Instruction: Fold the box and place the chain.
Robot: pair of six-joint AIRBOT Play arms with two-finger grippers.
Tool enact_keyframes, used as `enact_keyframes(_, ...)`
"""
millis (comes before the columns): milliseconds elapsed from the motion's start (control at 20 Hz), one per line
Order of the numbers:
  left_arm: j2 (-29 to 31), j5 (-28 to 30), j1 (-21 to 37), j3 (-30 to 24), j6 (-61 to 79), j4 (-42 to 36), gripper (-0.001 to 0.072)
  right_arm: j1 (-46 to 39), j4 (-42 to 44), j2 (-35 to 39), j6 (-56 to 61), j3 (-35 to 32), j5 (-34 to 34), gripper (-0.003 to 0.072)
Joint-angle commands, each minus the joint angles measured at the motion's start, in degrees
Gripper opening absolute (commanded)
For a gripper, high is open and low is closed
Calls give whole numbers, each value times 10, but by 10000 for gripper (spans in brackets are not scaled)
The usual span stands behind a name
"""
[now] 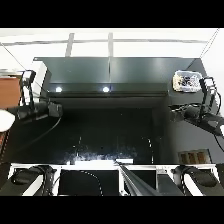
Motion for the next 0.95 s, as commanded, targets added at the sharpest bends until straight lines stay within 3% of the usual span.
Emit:
enact_keyframes(0,61,48,-23,-60,0,16,22,6,-4,4,-10,-16,6,9)
enact_keyframes(150,63,48,-26,-60,0,12,22,7,-4,4,-10,-16,36,9)
enact_keyframes(900,63,48,-26,-60,0,12,22,7,-4,4,-10,-16,35,10)
